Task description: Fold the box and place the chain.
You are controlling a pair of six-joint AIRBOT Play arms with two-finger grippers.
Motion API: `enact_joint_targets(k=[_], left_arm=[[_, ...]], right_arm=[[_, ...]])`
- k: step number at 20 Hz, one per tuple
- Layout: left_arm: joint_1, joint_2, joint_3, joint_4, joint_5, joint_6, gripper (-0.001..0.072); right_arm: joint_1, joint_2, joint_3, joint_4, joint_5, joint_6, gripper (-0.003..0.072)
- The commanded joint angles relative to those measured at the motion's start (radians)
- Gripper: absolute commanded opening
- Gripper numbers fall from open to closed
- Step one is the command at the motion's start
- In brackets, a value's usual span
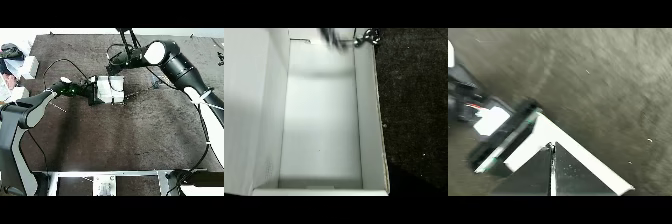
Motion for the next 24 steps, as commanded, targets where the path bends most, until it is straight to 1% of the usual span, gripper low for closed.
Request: enact_joint_targets(k=[1, 4, 8, 11, 14, 17, 21, 24], left_arm=[[0.000, 0.001, 0.000, 0.000, 0.000, -0.003, 0.0418], [0.000, 0.001, 0.000, 0.000, 0.000, -0.003, 0.0418], [0.000, 0.001, 0.000, 0.000, 0.000, -0.003, 0.0418], [0.000, 0.001, 0.000, 0.000, 0.000, -0.003, 0.0418], [0.000, 0.001, 0.000, 0.000, 0.001, -0.003, 0.0418], [0.000, 0.001, 0.000, 0.000, 0.000, -0.003, 0.0418], [0.000, 0.001, 0.000, 0.000, 0.000, -0.003, 0.0418], [0.000, 0.001, 0.000, 0.000, 0.000, -0.003, 0.0418]], right_arm=[[-0.027, 0.018, -0.024, -0.043, -0.072, 0.033, 0.0010], [-0.070, 0.128, -0.010, -0.046, -0.053, 0.032, 0.0010], [-0.127, 0.282, -0.010, -0.051, -0.056, 0.022, 0.0010], [-0.153, 0.335, -0.010, -0.053, -0.090, 0.006, 0.0010], [-0.154, 0.322, -0.010, -0.048, -0.108, -0.004, 0.0010], [-0.145, 0.273, -0.011, 0.016, -0.092, -0.005, 0.0010], [-0.087, 0.195, -0.013, 0.046, -0.044, -0.005, 0.0010], [-0.032, 0.119, -0.013, 0.045, -0.037, -0.004, 0.0010]])
